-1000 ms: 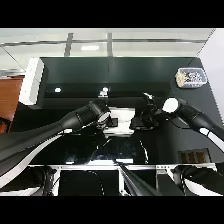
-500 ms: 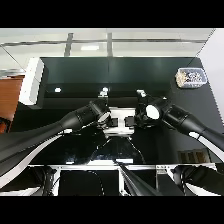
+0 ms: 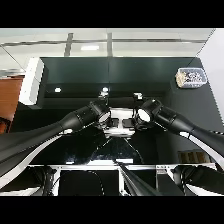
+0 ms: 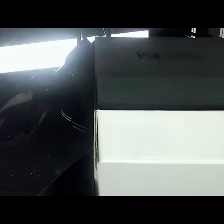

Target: Fold the box and place the chain.

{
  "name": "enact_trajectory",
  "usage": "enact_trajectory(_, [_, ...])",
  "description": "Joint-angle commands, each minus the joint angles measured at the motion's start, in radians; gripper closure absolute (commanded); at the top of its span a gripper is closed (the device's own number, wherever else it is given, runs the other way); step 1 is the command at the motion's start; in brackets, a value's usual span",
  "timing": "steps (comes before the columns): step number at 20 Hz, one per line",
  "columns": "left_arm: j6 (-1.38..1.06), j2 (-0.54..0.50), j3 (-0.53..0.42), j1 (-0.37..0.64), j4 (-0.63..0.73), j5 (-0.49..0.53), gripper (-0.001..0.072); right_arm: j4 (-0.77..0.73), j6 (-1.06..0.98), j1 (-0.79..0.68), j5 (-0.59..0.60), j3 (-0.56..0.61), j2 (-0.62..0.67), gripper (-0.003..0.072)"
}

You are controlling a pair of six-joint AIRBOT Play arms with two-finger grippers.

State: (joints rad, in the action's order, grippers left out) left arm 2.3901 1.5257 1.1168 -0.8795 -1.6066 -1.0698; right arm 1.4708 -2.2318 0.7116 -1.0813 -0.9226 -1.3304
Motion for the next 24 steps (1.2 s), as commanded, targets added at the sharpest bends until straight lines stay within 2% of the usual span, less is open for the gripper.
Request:
enact_trajectory(1, [0.000,0.001,0.000,0.001,-0.002,-0.004,0.0681,0.003,-0.024,0.003,0.012,-0.002,-0.008,0.0429])
enact_trajectory(9, [0.000,0.001,0.000,0.001,-0.002,-0.004,0.0681,-0.019,-0.024,0.013,0.008,-0.002,-0.047,0.0430])
enact_trajectory(11, [0.000,0.001,0.000,0.001,-0.002,-0.004,0.0681,-0.030,-0.023,0.014,0.021,-0.002,-0.051,0.0640])
enact_trajectory(12, [0.000,0.001,0.000,0.001,-0.002,-0.004,0.0681,-0.033,-0.024,0.014,0.025,-0.002,-0.051,0.0671])
enact_trajectory(17, [0.000,0.001,0.000,0.001,-0.002,-0.004,0.0681,-0.035,-0.024,0.013,0.023,-0.002,-0.051,0.0667])
enact_trajectory(18, [0.000,0.001,0.000,0.001,-0.002,-0.004,0.0681,-0.040,-0.024,0.013,0.024,-0.002,-0.051,0.0551])
enact_trajectory(19, [0.000,0.001,0.000,0.001,-0.002,-0.004,0.0681,-0.041,-0.024,0.013,0.025,-0.002,-0.051,0.0488])
enact_trajectory(20, [0.000,0.001,0.000,0.000,-0.002,-0.004,0.0681,-0.041,-0.024,0.013,0.027,-0.002,-0.051,0.0489])
enact_trajectory(21, [0.000,0.001,0.000,0.000,-0.001,-0.004,0.0681,-0.041,-0.024,0.013,0.027,-0.002,-0.051,0.0552])
enact_trajectory(22, [0.000,0.001,0.000,0.000,-0.002,-0.004,0.0681,-0.038,-0.024,0.013,0.027,-0.002,-0.051,0.0672])
enact_trajectory(24, [0.000,0.001,0.000,0.001,-0.002,-0.004,0.0681,-0.038,-0.024,0.013,0.027,-0.002,-0.051,0.0672])
